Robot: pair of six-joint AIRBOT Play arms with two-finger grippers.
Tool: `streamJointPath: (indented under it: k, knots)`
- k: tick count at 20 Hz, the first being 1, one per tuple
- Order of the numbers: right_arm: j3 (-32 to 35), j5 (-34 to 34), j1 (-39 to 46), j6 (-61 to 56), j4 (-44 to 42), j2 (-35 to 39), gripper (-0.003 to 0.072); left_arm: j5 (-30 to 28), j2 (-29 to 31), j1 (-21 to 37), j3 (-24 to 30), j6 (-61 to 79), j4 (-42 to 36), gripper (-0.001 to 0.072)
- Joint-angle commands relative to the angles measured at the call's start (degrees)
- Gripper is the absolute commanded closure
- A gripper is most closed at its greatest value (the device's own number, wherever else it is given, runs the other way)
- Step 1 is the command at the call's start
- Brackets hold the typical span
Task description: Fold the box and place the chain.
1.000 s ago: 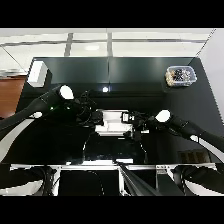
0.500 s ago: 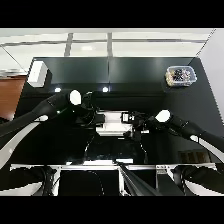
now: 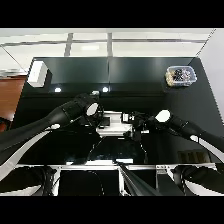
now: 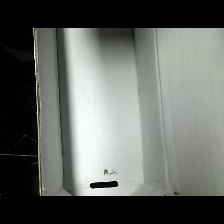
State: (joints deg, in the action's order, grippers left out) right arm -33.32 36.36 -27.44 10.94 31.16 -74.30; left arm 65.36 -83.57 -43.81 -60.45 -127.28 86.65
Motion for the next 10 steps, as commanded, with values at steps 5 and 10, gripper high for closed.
streamJointPath:
  k: [5,10]
  knots:
    - [-0.02,0.04,-0.07,0.00,0.00,-0.02,0.0270,1.62,-0.92,-1.66,-0.87,-4.09,2.43,0.0369]
    - [-0.02,0.04,-0.07,0.00,0.00,-0.02,0.0270,-1.95,-2.14,-1.64,-1.03,-5.03,-1.11,0.0370]
